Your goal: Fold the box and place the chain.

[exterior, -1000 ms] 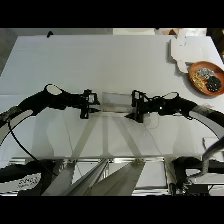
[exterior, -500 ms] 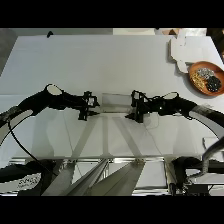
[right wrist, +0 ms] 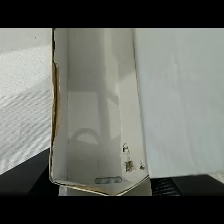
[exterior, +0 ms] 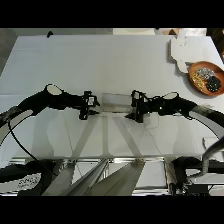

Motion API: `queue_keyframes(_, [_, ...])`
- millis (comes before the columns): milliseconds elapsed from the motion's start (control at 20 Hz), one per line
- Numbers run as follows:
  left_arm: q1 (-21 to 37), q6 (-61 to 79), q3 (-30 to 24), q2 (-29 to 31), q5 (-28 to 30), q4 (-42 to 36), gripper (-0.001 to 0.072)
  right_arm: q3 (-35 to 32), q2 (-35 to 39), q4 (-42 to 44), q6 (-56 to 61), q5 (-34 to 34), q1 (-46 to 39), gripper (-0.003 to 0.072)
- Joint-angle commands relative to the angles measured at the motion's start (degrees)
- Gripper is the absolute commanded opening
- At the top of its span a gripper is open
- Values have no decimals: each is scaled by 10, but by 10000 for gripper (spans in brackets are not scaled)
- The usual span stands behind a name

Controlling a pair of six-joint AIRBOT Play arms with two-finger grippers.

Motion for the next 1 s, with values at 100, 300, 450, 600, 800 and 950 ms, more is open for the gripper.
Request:
queue_keyframes(100, [0,11,0,0,-17,-2,350,0,0,0,0,0,0,361])
queue_keyframes(300, [0,22,0,0,1,-2,275,0,0,0,0,0,0,361])
queue_keyframes(450, [0,19,0,-1,31,-2,277,0,0,0,0,0,0,361])
queue_keyframes(600, [0,20,0,-1,31,-21,276,0,0,0,0,0,0,361])
queue_keyframes(800, [0,20,0,-2,25,-56,279,0,0,0,0,0,0,361])
queue_keyframes(950, [0,20,0,-7,19,-56,278,0,0,0,0,0,0,361])
